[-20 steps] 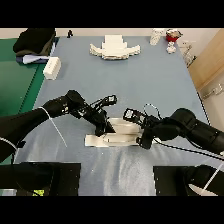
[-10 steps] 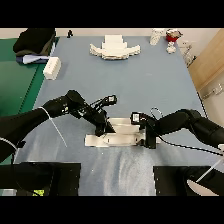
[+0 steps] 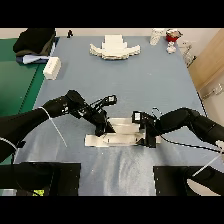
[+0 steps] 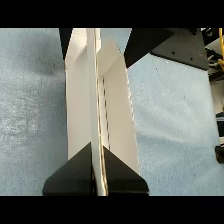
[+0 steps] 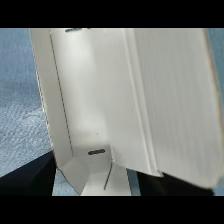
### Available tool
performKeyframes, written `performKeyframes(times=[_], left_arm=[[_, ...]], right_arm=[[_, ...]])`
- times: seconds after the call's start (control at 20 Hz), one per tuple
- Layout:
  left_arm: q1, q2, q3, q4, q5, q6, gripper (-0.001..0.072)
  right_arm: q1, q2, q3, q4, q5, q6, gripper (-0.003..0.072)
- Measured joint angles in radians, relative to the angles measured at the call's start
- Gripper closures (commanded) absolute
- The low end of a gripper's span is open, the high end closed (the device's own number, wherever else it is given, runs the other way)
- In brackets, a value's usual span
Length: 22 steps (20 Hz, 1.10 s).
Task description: Fold the box.
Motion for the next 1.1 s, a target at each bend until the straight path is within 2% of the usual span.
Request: performKeyframes(times=[0.75, 0.8, 0.85, 1.1], left_arm=[[0.0, 0.0, 0.0, 0.0, 0.0, 0.0, 0.0696], [0.0, 0.0, 0.0, 0.0, 0.0, 0.0, 0.0695], [0.0, 0.0, 0.0, 0.0, 0.0, 0.0, 0.0695], [0.0, 0.0, -0.001, 0.0, 0.0, 0.0, 0.0696]], right_arm=[[0.001, -0.029, -0.001, 0.003, 0.011, -0.004, -0.0026], [0.005, -0.029, -0.003, 0.002, 0.008, -0.008, 0.0019], [0.01, -0.029, -0.006, 0.003, 0.003, -0.016, 0.0033], [0.022, -0.029, -0.027, 0.006, 0.014, -0.07, 0.0031]])
